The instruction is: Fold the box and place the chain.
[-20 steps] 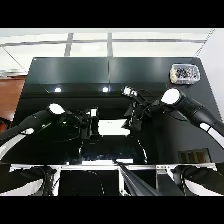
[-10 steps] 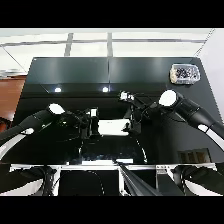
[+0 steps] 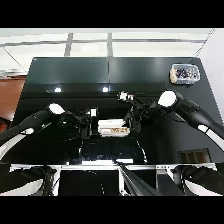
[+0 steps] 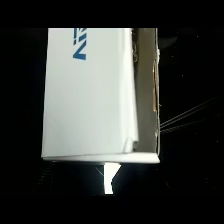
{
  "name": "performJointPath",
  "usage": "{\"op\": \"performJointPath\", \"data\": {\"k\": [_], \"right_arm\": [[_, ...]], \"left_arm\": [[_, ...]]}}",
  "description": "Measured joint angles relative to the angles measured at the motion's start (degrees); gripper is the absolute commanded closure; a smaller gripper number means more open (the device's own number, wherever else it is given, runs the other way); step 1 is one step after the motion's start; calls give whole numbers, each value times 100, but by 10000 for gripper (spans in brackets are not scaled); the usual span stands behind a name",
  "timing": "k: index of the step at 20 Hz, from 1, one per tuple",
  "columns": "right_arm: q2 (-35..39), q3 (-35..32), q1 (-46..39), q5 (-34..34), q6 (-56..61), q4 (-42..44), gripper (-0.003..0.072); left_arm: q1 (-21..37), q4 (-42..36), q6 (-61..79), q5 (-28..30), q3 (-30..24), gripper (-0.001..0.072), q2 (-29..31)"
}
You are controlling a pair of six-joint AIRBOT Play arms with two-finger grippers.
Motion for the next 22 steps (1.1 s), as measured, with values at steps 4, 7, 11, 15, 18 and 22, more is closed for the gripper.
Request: {"op": "performJointPath", "data": {"k": [4, 7, 11, 15, 18, 22], "right_arm": [[-2, 2, 0, 13, 17, -17, 459], [-4, 2, 2, 74, 24, -37, 397], [-4, 4, 74, 114, 28, -223, 396], [0, 4, 122, 116, 28, -343, 395], [0, 4, 133, 125, 44, -380, 396], [13, 4, 140, 146, 111, -411, 398]], "left_arm": [[0, 0, 0, 0, 0, 314, 0], [0, 0, 2, 2, 0, 313, 0], [0, 0, 4, 0, 2, 314, 0], [0, -2, 2, 0, 2, 313, 0], [0, -2, 2, 0, 2, 313, 0], [0, -4, -2, 2, 2, 313, 0]]}}
